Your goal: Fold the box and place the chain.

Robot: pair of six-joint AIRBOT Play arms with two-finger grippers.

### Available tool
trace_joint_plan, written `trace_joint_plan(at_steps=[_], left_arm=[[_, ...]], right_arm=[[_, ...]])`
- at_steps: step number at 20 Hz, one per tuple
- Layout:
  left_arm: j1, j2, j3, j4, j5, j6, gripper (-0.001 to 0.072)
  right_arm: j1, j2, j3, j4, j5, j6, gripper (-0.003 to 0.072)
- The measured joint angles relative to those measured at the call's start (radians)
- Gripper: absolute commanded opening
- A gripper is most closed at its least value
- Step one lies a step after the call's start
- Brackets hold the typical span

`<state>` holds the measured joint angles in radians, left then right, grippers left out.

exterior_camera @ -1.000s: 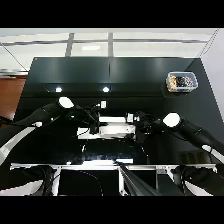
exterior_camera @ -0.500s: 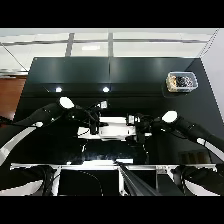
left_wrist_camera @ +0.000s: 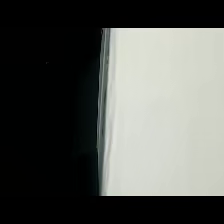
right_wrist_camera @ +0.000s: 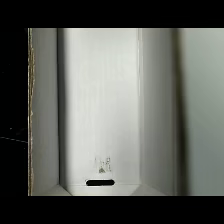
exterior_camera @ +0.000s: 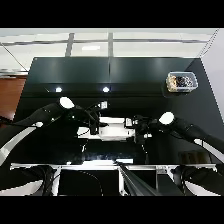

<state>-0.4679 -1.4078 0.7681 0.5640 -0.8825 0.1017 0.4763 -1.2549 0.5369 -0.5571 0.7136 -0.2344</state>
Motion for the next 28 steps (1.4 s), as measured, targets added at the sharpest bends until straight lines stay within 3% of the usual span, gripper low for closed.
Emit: trace_joint_plan(at_steps=[28], left_arm=[[0.0,0.0,0.0,0.0,0.003,-0.002,0.0028]], right_arm=[[-0.026,-0.003,-0.001,-0.03,0.01,0.036,0.0655]])
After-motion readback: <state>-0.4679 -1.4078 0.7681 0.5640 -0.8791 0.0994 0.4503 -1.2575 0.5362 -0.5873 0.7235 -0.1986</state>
